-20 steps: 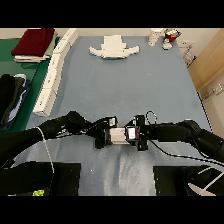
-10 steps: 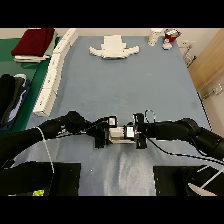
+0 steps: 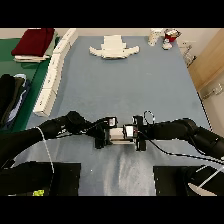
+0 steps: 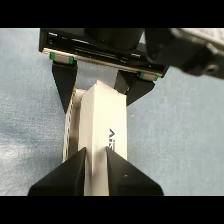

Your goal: Fold the box.

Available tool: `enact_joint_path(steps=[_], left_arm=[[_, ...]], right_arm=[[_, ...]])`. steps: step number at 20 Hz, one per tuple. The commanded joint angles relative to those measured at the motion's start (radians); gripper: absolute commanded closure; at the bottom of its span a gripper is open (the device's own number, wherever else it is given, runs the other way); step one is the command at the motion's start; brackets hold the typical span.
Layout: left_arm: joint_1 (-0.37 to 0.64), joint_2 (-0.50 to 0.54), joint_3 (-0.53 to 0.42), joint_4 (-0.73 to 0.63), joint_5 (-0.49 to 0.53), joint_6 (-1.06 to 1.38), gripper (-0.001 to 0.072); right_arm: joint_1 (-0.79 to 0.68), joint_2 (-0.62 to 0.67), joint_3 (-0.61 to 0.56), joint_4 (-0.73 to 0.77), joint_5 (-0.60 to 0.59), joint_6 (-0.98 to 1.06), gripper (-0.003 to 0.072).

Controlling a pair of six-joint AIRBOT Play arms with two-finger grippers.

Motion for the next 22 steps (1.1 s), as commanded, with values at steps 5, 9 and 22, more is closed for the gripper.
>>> enact_joint_path(steps=[5, 9, 22], left_arm=[[0.000, 0.001, 0.001, -0.001, 0.003, -0.001, 0.0264], [0.000, 0.001, 0.001, -0.001, 0.003, -0.001, 0.0264], [0.001, 0.001, 0.001, -0.001, 0.003, -0.001, 0.0264]], right_arm=[[0.001, -0.009, -0.003, 0.003, -0.028, 0.001, 0.0484], [0.001, -0.006, -0.002, 0.004, -0.034, 0.001, 0.0446], [-0.007, 0.114, -0.020, 0.134, -0.009, 0.247, 0.0458]])
